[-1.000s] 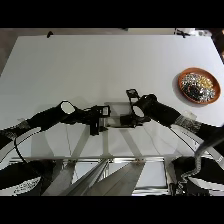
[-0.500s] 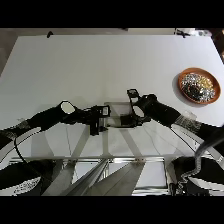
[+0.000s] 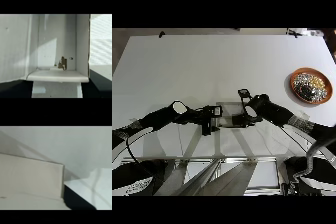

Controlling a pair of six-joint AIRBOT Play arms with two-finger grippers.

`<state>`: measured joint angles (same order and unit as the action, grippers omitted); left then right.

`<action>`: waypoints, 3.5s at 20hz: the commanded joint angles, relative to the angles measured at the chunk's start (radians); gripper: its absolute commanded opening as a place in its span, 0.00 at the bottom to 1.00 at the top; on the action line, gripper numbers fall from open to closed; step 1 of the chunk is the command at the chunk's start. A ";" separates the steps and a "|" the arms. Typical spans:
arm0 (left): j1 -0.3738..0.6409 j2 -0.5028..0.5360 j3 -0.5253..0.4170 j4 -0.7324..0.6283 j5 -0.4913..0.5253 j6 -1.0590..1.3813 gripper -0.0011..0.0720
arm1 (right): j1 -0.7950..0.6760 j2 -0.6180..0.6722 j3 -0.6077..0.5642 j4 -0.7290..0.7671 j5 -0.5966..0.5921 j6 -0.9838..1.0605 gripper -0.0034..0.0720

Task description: Fold the box and place the chain.

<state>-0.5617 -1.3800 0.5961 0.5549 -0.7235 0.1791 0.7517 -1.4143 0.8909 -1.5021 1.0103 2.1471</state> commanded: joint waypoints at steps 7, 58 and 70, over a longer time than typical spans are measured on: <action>-0.001 0.000 0.000 0.000 0.001 0.000 0.32 | -0.006 0.010 0.000 -0.037 0.053 -0.002 0.05; -0.001 0.000 0.000 0.000 0.001 0.000 0.32 | -1.115 -0.199 0.257 -0.088 -0.005 -0.665 0.10; -0.001 0.000 0.000 0.000 0.001 0.000 0.32 | -1.115 0.159 0.258 -0.085 0.037 -0.726 0.05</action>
<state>-0.5625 -1.3811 0.5961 0.5545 -0.7227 0.1783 -0.3645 -1.3720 1.1477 -1.5967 1.0393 1.4487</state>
